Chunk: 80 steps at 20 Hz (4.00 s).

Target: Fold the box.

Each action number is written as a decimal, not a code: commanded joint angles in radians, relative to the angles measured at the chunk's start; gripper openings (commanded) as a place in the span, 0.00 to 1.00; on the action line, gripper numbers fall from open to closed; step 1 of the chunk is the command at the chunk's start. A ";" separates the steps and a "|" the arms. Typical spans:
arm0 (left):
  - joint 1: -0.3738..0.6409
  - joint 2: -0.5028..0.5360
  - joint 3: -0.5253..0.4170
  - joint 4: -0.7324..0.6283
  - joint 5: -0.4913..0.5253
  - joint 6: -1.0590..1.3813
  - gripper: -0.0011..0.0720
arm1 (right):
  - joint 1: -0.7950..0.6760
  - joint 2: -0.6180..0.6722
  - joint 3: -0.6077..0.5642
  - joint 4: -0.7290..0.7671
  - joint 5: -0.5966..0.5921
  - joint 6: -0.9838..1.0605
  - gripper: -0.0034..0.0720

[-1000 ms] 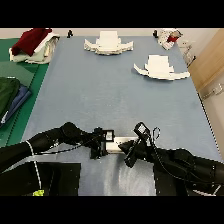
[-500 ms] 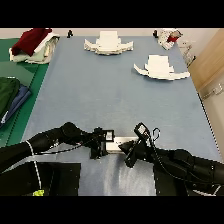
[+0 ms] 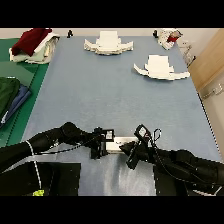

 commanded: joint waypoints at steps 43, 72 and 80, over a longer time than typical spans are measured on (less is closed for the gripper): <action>-0.001 0.045 0.033 0.002 -0.012 -0.010 0.71 | -0.969 -0.591 0.888 0.091 -1.023 -0.592 0.05; 0.996 -0.882 1.214 0.471 0.048 -0.866 0.71 | -0.969 -0.591 0.888 0.091 -1.023 -0.592 0.05; 0.996 -0.915 1.235 0.470 0.132 -0.865 0.77 | -0.969 -0.591 0.888 0.091 -1.023 -0.592 0.05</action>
